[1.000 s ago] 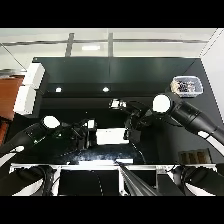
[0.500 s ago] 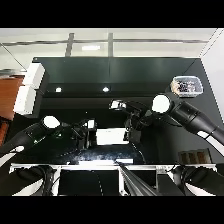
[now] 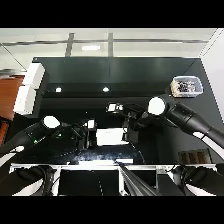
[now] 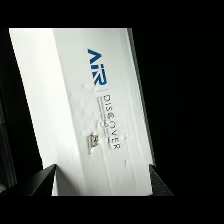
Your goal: Fold the box and place the chain.
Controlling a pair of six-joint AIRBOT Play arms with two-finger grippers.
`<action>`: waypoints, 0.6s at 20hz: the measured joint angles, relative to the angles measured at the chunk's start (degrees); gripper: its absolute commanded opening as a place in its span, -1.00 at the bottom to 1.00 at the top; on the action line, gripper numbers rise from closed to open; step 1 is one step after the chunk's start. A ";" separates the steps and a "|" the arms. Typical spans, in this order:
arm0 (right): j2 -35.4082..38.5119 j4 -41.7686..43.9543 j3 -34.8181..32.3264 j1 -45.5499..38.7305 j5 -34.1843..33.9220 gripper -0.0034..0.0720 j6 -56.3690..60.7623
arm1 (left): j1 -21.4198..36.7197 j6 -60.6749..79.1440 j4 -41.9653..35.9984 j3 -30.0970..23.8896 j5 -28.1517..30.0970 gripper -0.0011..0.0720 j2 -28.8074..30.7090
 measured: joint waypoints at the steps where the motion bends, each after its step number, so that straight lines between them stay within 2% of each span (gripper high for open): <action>1: -0.15 -0.52 0.00 0.26 -0.57 0.78 0.00 | 0.00 0.00 0.00 0.00 0.02 -0.02 0.00; 2: -0.22 -0.90 0.00 0.42 -0.87 0.60 0.02 | 0.00 0.00 0.00 0.00 0.02 -0.02 0.00; 3: -0.26 -1.22 0.00 0.55 -1.11 0.52 0.04 | 0.00 0.00 0.00 0.00 0.02 -0.02 0.00; 4: -0.31 -1.42 0.00 0.68 -1.14 0.24 0.04 | 0.00 -0.02 0.00 0.00 0.02 -0.02 0.00; 5: -0.39 -1.62 0.00 0.72 -1.27 0.17 0.17 | 0.00 0.00 0.00 0.00 0.02 -0.02 0.00; 6: -0.39 -1.81 0.00 0.74 -1.38 -0.01 0.17 | 0.00 0.00 0.00 0.00 0.02 -0.02 0.00; 7: -0.39 -1.88 0.02 0.79 -1.44 -0.08 0.15 | 0.00 0.00 0.00 0.00 0.02 -0.02 0.00; 12: -0.37 -2.01 0.02 0.85 -1.46 -0.07 0.46 | 0.00 0.00 0.00 0.00 0.04 -0.02 0.00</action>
